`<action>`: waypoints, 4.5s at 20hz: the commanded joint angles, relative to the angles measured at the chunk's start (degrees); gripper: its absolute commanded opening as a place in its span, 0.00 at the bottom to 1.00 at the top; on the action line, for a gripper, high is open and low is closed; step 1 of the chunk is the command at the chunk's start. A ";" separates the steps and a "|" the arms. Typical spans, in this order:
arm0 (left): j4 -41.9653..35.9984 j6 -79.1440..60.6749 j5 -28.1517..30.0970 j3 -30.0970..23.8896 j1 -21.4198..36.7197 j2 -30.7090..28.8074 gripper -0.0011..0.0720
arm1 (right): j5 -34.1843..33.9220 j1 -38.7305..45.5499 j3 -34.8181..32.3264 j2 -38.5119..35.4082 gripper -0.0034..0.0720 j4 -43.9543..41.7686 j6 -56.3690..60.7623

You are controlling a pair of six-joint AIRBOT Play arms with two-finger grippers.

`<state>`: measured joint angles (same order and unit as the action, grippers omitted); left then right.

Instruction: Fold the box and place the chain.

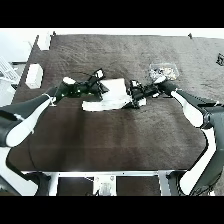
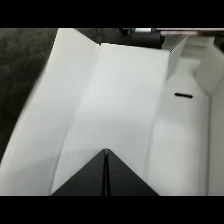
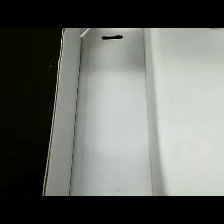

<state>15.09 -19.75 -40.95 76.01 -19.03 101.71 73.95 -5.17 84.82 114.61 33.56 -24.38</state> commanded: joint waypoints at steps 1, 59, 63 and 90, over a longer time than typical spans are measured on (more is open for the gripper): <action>2.25 0.15 -5.46 -0.07 2.49 -5.42 0.04 | 0.07 -0.02 0.00 0.02 0.83 0.04 0.20; 24.00 17.64 -8.61 -0.87 1.55 0.83 0.42 | 0.07 -0.02 0.00 0.02 0.83 0.04 0.17; 20.02 13.00 -5.75 -0.83 1.55 0.90 0.30 | 0.07 -0.02 0.00 0.02 0.83 0.04 0.17; 11.26 3.15 -9.29 -0.83 1.53 2.86 0.60 | 0.07 -0.02 0.00 0.02 0.83 0.04 0.17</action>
<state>26.57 -16.29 -49.76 75.16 -17.47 104.55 74.08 -5.15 84.84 114.61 33.63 -24.23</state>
